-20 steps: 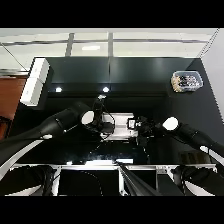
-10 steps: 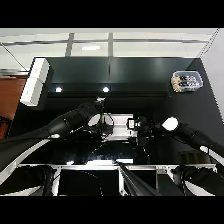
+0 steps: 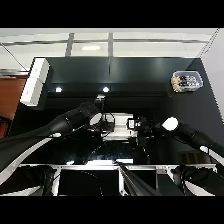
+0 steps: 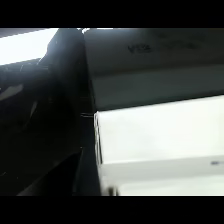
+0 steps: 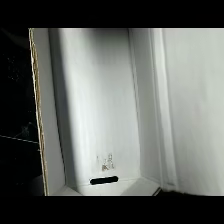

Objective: Fold the box and place the chain.

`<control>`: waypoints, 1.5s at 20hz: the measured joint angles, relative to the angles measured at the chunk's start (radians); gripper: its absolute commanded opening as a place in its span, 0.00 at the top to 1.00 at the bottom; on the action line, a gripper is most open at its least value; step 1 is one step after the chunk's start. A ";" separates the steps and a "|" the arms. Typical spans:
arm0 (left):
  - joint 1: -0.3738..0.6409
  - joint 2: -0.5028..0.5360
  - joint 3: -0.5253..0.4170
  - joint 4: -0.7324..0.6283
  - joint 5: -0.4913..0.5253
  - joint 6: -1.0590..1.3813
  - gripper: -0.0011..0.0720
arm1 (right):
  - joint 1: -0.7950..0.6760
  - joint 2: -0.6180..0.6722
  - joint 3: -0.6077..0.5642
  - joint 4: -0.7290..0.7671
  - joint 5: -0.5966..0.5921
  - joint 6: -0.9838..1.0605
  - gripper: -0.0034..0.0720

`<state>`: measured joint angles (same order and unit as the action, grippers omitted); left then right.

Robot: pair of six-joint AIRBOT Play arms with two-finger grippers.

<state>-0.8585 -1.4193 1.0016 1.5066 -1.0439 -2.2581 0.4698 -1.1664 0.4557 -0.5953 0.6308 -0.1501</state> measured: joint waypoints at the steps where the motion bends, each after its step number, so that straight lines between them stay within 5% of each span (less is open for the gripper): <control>1: -0.001 -0.001 0.002 0.000 0.010 0.000 0.68 | 0.000 0.000 0.000 0.000 0.000 0.000 0.33; 13: -0.010 -0.014 0.006 -0.004 0.018 -0.001 0.69 | 0.000 0.000 0.000 0.000 0.000 0.000 0.33; 16: -0.012 -0.029 0.011 -0.005 0.010 -0.001 0.77 | 0.000 0.000 0.000 0.000 0.000 0.000 0.33; 18: -0.013 -0.037 0.023 -0.005 -0.004 -0.001 0.95 | 0.000 0.000 0.000 0.000 0.000 0.000 0.33; 21: -0.013 -0.044 0.043 -0.003 -0.012 -0.008 0.95 | 0.000 0.000 0.000 0.001 0.002 0.001 0.33; 23: -0.013 -0.050 0.053 -0.003 -0.019 -0.004 0.89 | 0.000 0.000 0.000 0.001 0.001 0.001 0.33; 25: -0.013 -0.053 0.058 -0.011 -0.023 0.005 0.55 | 0.000 0.000 0.000 -0.002 0.001 -0.003 0.33; 29: -0.013 -0.056 0.062 -0.012 -0.033 0.003 0.56 | 0.000 0.000 0.000 -0.001 0.000 -0.002 0.33; 30: -0.013 -0.057 0.062 -0.012 -0.033 0.003 0.65 | 0.000 0.000 0.000 0.000 0.000 -0.001 0.33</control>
